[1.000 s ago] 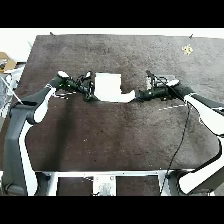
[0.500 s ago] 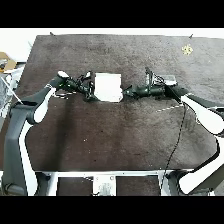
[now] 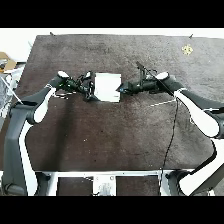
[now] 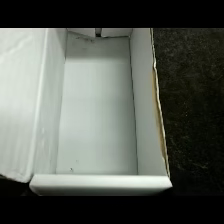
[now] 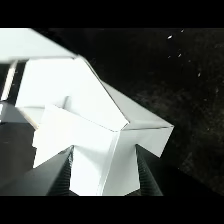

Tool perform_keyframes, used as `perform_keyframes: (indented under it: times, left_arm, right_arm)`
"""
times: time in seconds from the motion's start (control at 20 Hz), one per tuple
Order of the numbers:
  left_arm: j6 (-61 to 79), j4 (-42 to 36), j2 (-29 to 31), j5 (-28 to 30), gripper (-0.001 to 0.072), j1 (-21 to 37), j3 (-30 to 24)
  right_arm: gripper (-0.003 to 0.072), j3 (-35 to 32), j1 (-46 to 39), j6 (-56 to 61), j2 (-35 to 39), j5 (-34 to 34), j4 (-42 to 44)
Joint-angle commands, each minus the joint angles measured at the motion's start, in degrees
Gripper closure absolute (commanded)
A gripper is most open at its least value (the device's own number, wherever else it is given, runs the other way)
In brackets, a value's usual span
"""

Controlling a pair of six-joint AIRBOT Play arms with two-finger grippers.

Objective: Fold the box and place the chain.

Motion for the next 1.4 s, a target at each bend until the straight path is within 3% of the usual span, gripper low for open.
perform_keyframes:
  times: [0.0,0.2,0.55,0.9,1.2,1.35]
  left_arm:
    - [0.02,0.0,-0.02,0.0,0.0294,-0.04,0.07]
    - [0.02,0.0,-0.02,0.0,0.0294,-0.04,0.07]
    - [0.02,0.0,-0.02,0.0,0.0294,-0.04,0.07]
    - [0.02,0.0,-0.02,0.0,0.0294,-0.04,0.07]
    - [0.02,0.0,-0.02,0.0,0.0294,-0.04,0.07]
    - [0.02,0.0,-0.02,0.0,0.0294,-0.04,0.07]
  right_arm:
    - [0.0248,3.69,2.58,12.24,-0.04,-2.99,-13.57]
    - [0.0248,6.08,5.27,22.51,-0.04,-3.39,-27.47]
    - [0.0247,9.84,9.51,32.74,-0.15,-2.54,-41.62]
    - [0.0249,10.75,12.5,37.4,-0.35,-0.72,-45.16]
    - [0.0249,24.09,17.64,47.63,-7.56,13.57,-60.92]
    - [0.025,26.38,18.75,52.96,-9.86,17.09,-65.26]
